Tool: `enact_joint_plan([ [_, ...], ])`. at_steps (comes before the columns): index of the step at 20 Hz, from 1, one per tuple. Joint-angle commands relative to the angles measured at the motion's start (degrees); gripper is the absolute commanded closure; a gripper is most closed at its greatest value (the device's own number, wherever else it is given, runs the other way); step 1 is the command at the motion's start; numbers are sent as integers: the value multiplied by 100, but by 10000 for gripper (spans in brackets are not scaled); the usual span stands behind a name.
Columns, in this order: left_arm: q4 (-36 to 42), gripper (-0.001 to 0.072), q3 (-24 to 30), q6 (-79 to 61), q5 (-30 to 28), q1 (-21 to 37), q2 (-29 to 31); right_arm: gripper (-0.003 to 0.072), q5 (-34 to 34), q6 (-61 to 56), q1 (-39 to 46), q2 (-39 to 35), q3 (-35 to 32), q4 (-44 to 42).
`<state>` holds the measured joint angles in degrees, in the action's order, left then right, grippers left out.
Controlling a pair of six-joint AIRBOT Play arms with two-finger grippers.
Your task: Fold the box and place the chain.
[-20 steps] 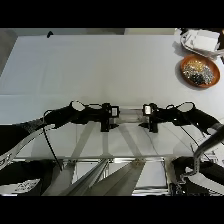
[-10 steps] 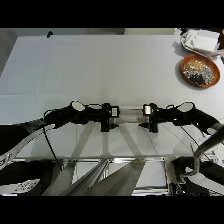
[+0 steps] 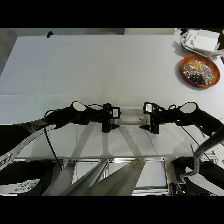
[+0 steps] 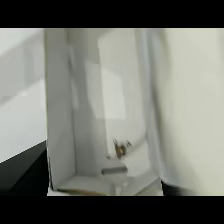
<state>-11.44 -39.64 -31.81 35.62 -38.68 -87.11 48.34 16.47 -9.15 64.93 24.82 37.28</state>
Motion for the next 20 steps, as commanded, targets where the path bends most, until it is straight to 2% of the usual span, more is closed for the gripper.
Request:
enact_joint_plan([
  [1, 9, 621, 2, 13, 17, 4, 7, -13, 55, -1126, 0, -409, 0, 1161],
  [4, 7, 621, 2, 13, 15, 4, 4, -12, 79, -1609, 0, -741, 0, 1663],
  [10, 7, 621, 2, 13, 17, 7, 7, -5, 212, -2092, 0, -1508, 0, 1759],
  [11, 7, 621, 2, 13, 15, 9, 7, 26, 310, -2232, -2, -1705, 0, 1755],
  [12, 7, 621, 2, 13, 17, 9, 7, 151, 485, -2286, -2, -1875, 0, 1696],
  [14, 7, 621, 2, 11, 20, 7, 7, 591, 990, -2208, -2, -1980, -2, 1228],
  [15, 7, 621, 2, 11, 17, 7, 7, 675, 1266, -1998, -2, -1941, -4, 824],
  [17, 9, 621, 2, 11, 20, 7, 7, 675, 1303, -1528, -33, -1853, -9, -87],
  [18, 9, 621, 2, 11, 20, 7, 7, 675, 999, -1443, -103, -1827, -9, -579],
  [20, 9, 621, 2, 11, 22, 7, 7, 675, -48, -1478, -321, -1816, -9, -1117],
])
